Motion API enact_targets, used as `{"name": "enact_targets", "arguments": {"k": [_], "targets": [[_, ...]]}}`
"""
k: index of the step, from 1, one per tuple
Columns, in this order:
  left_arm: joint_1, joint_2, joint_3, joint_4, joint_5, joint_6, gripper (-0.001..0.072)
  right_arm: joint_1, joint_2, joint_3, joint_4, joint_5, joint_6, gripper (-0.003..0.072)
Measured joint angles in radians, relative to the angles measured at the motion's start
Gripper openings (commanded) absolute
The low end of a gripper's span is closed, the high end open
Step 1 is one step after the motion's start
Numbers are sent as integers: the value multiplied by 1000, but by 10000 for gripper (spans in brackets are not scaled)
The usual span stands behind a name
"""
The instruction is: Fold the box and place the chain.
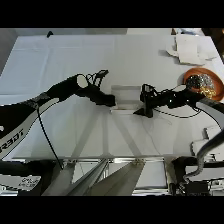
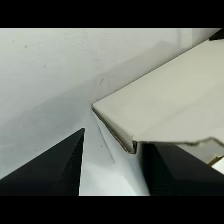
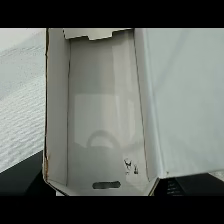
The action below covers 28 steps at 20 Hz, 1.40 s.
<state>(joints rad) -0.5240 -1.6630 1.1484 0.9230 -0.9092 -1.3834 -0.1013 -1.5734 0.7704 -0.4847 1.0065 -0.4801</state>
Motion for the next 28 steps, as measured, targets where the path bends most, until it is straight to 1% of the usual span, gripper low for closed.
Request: {"name": "enact_targets", "arguments": {"k": [2, 8, 13, 18, 21, 25, 27, 28], "targets": [[-5, -14, 33, 54, -33, -52, 393, 0, 0, 0, 1, 0, 0, 503], [-14, -55, 146, 188, -172, -177, 391, 0, 0, 0, 2, -1, 0, 503], [-48, -97, 248, 259, -236, -254, 390, -1, 0, 0, -4, -6, 1, 503], [-87, -142, 319, 320, -299, -333, 383, -1, 0, 0, -3, -3, 1, 503], [-97, -151, 346, 349, -342, -372, 351, -1, 0, 0, -2, -2, 0, 503], [-114, -155, 377, 407, -380, -432, 336, -1, 0, 0, -1, -1, 0, 503], [-127, -156, 384, 427, -383, -466, 268, -1, 0, 0, -1, -1, 0, 503], [-135, -157, 387, 439, -382, -489, 268, -1, 0, 0, -1, -1, 0, 503]]}}
